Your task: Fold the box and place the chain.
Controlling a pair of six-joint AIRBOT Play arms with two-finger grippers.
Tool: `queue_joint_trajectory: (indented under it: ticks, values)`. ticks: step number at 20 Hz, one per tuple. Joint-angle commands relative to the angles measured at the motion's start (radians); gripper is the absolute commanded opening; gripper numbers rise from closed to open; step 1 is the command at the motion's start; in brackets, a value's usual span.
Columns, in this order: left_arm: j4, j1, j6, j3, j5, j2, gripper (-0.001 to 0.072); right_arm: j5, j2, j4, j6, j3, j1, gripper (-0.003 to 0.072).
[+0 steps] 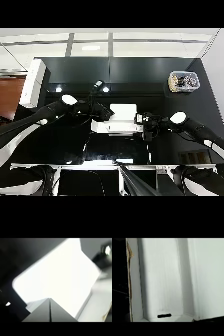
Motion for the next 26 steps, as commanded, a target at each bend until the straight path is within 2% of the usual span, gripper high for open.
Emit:
queue_joint_trajectory:
  ticks: [1, 5, 8, 9, 11, 13, 15, 16, 17, 18, 23, 26]
  values:
    - [0.317, -0.022, -0.162, 0.066, -0.068, -0.045, 0.0024, 0.000, -0.001, 0.000, 0.000, 0.000, 0.000, 0.0546]
    - [0.357, -0.019, -0.161, 0.129, -0.152, -0.029, 0.0024, 0.000, -0.001, 0.000, 0.000, 0.000, 0.000, 0.0546]
    - [0.402, 0.020, -0.185, 0.136, -0.249, 0.053, 0.0023, 0.000, -0.001, 0.000, 0.000, 0.000, 0.000, 0.0546]
    - [0.444, 0.039, -0.233, 0.127, -0.254, 0.095, 0.0024, 0.000, -0.001, 0.000, 0.000, 0.000, 0.000, 0.0546]
    - [0.481, 0.090, -0.274, 0.064, -0.239, 0.185, 0.0024, 0.000, -0.001, 0.000, 0.000, 0.000, 0.000, 0.0546]
    - [0.424, 0.151, -0.241, -0.037, -0.198, 0.269, 0.0024, 0.000, -0.001, 0.000, 0.000, 0.000, 0.000, 0.0546]
    - [0.268, 0.185, 0.059, -0.107, -0.309, 0.317, 0.0027, 0.000, -0.001, 0.000, 0.000, 0.000, 0.000, 0.0546]
    - [0.232, 0.177, 0.138, -0.125, -0.343, 0.323, 0.0120, 0.000, -0.001, 0.000, 0.000, 0.000, 0.000, 0.0546]
    - [0.232, 0.155, 0.200, -0.135, -0.332, 0.322, 0.0434, 0.000, -0.001, 0.000, 0.000, 0.000, 0.000, 0.0546]
    - [0.258, 0.128, 0.248, -0.139, -0.286, 0.319, 0.0708, 0.000, -0.001, 0.000, 0.000, 0.000, 0.000, 0.0546]
    - [0.538, -0.023, 0.348, -0.138, 0.005, 0.291, 0.0714, 0.000, -0.001, 0.000, 0.000, 0.000, 0.000, 0.0546]
    - [0.576, -0.059, 0.344, -0.138, 0.013, 0.272, 0.0707, 0.000, -0.001, 0.000, 0.000, 0.000, 0.000, 0.0546]
